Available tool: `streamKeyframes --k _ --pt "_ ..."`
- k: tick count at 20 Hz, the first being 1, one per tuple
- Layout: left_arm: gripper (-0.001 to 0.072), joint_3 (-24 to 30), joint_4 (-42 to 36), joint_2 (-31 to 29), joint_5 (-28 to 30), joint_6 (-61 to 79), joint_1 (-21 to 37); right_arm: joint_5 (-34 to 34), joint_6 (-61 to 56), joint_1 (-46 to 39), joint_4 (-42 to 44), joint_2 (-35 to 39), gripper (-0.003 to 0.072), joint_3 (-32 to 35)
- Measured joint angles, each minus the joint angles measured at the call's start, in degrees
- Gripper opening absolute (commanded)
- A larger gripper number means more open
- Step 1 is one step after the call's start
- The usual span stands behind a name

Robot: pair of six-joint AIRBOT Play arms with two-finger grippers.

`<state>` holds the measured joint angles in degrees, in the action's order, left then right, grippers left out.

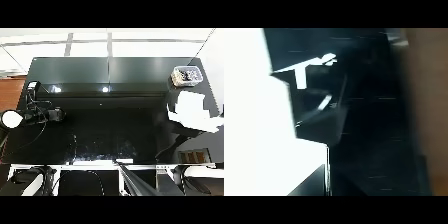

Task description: Fold the box and place the chain.

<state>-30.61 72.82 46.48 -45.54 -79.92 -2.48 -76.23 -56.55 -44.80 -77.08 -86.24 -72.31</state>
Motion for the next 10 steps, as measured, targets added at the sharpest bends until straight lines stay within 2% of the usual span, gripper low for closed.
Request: streamKeyframes --k 5,10 --pt "0.0685 0.0 0.0 0.0 -0.1 0.0 0.0 2.2 -1.5 8.4 9.9 12.8 0.0014 9.9" --pt "0.0685 0.0 -0.7 0.0 -0.3 0.0 0.0 12.3 -6.0 22.9 21.3 28.3 0.0014 25.8"
